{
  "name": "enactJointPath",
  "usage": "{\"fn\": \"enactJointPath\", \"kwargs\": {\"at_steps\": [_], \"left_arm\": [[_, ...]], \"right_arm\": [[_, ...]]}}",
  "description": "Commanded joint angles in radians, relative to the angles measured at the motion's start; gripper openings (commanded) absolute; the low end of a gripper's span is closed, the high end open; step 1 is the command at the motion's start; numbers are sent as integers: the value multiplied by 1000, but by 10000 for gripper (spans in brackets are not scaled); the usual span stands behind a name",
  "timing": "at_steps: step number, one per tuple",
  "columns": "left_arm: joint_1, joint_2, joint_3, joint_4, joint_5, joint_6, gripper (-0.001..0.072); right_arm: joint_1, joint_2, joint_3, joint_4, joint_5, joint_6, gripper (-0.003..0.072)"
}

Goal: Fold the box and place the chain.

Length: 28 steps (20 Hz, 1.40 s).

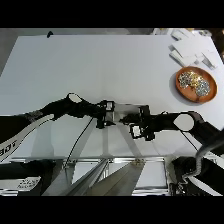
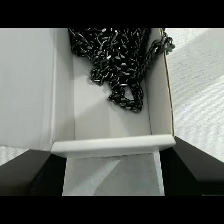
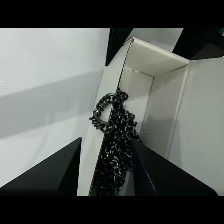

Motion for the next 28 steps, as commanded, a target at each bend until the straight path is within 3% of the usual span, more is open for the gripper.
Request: {"fn": "enactJointPath", "kwargs": {"at_steps": [1, 8, 14, 17, 21, 28], "left_arm": [[1, 0, 1, 0, 0, 0, 203], [1, 0, 1, 0, 0, 0, 203], [1, 0, 1, 0, 0, 0, 203], [1, 0, 1, 0, 0, 0, 203], [1, 0, 1, 0, 0, 0, 203], [1, 0, 1, 0, 0, 0, 203]], "right_arm": [[37, -45, 0, -21, -68, 5, 285], [37, -93, 0, -16, -79, 4, 262], [37, -97, 0, 21, -174, 5, 220], [37, -99, 0, 45, -168, 5, 174], [37, -99, 0, 186, -168, 4, 175], [37, -98, 0, 190, -134, 1, 174]]}}
